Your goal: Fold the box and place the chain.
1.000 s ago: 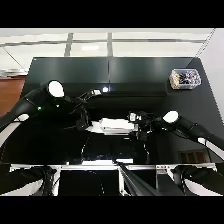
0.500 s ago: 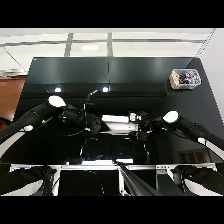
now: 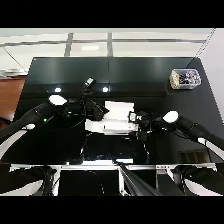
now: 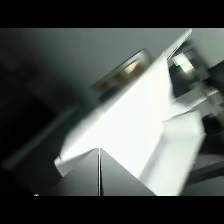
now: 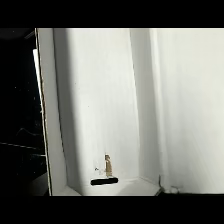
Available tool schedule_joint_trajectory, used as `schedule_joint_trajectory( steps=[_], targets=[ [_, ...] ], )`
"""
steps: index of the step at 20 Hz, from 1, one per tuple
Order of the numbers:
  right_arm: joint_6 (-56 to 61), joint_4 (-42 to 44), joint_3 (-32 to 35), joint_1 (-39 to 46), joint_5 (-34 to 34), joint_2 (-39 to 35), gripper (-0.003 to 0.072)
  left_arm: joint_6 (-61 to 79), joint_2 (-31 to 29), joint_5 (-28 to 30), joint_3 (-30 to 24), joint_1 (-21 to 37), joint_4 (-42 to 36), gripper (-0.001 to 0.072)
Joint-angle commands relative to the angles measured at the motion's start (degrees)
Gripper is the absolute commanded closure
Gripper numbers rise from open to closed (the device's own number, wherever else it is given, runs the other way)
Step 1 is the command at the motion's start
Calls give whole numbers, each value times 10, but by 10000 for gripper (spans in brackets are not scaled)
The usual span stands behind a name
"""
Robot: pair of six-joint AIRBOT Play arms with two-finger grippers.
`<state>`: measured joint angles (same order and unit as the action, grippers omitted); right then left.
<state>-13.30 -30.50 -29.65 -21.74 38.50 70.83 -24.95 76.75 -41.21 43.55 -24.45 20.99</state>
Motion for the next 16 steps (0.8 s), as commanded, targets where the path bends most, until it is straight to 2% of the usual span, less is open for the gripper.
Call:
schedule_joint_trajectory(
  steps=[1, 4, 7, 10, 13, 16],
  targets=[
    [0, 0, 0, 0, 0, 0, 620, -68, 26, 8, 25, -8, 106, 683],
    [0, 0, 0, 0, 0, 0, 620, -70, 64, -51, 49, -15, 131, 682],
    [0, 0, 0, 0, 0, 0, 620, -83, 92, -63, 57, -15, 126, 682],
    [0, 0, 0, 0, 0, 0, 620, -82, 91, -84, 67, -10, 143, 682],
    [0, 0, 0, 0, 0, 0, 620, -107, 66, -133, 109, 15, 195, 683],
    [0, 0, 0, 0, 0, 0, 620, -139, -15, -144, 120, 57, 260, 683]
  ],
)
